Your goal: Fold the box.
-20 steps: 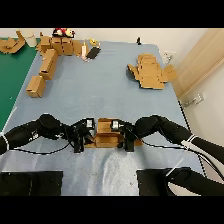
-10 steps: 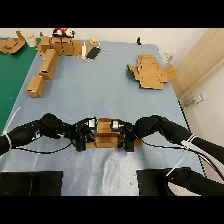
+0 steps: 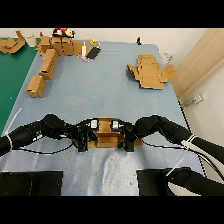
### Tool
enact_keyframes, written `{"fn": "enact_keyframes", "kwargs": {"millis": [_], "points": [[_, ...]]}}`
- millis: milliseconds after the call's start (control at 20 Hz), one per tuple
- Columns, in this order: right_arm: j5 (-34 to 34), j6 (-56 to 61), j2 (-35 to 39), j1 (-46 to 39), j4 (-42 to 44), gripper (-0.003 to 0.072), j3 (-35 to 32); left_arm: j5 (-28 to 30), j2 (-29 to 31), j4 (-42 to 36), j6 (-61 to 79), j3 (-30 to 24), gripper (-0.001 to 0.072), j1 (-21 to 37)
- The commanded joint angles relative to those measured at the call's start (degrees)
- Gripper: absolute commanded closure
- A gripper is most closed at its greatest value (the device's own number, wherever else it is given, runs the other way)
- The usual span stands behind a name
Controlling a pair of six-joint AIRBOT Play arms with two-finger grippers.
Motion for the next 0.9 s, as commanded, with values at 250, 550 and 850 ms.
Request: {"fn": "enact_keyframes", "kwargs": {"millis": [250, 550, 850], "points": [[0.02, 0.02, 0.0, -0.02, 0.02, 0.0191, -0.02, 0.11, -0.11, -3.74, 2.75, 0.02, 0.0695, -0.09], [0.02, 0.02, 0.0, -0.02, 0.02, 0.0191, -0.02, -0.04, -0.83, -5.18, 2.8, 0.02, 0.0291, -0.11], [0.02, 0.02, 0.0, -0.02, 0.02, 0.0191, -0.02, 0.07, -0.87, -5.11, 2.16, 0.02, 0.0289, -0.42]]}}
